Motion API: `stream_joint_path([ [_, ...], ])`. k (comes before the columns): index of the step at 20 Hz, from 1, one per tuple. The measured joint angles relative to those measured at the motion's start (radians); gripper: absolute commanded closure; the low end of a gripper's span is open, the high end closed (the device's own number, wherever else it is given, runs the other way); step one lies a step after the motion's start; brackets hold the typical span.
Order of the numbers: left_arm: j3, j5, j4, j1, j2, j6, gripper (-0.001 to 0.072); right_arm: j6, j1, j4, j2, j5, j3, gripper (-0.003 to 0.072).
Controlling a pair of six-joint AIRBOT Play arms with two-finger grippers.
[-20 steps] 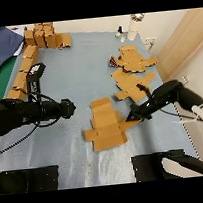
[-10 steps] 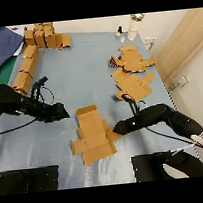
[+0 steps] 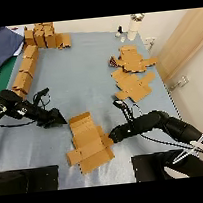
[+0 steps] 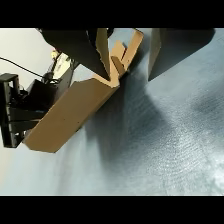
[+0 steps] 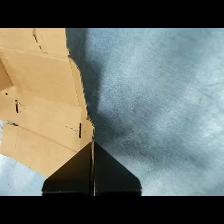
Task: Fold the box.
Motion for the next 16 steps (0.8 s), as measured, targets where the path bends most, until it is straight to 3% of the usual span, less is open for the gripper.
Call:
stream_joint_path([
  [10,-0.115,0.023,-0.134,-0.037,-0.038,0.283,0.0339,0.001,0.009,-0.024,0.0,0.002,0.0,0.0684],
  [16,-0.128,0.126,-0.283,-0.139,-0.062,0.46,0.034,0.005,0.009,-0.029,0.0,-0.002,0.0,0.0684],
])
